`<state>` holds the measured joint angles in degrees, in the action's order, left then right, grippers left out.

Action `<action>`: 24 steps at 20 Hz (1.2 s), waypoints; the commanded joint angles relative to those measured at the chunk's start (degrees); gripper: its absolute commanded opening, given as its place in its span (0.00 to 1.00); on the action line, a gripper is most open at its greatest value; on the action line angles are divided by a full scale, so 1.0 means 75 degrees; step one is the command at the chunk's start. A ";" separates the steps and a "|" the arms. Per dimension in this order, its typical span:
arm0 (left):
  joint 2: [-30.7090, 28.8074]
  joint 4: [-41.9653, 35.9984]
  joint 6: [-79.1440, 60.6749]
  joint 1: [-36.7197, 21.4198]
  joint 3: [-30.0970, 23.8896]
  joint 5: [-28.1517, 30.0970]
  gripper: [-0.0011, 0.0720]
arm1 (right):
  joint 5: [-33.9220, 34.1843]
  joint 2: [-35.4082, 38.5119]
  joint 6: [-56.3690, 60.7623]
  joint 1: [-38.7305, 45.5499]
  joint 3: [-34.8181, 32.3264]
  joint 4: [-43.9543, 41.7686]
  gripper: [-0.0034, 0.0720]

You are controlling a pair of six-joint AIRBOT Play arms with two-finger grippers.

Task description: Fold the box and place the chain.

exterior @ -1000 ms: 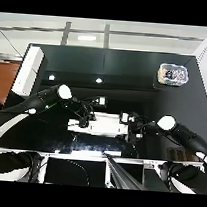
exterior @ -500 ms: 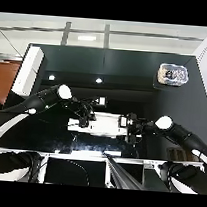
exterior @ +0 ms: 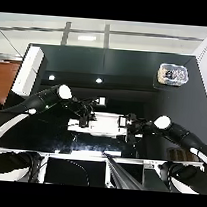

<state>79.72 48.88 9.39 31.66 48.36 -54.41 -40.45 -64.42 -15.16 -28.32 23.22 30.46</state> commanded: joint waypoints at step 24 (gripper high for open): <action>-0.1737 0.2413 0.2952 -0.0883 0.0114 -0.1087 0.72 | 0.0134 -0.0041 0.0443 -0.0003 0.0000 0.0516 0.76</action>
<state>71.50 61.58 21.65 27.99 49.08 -59.61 -39.46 -64.71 -11.86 -28.29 23.22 34.30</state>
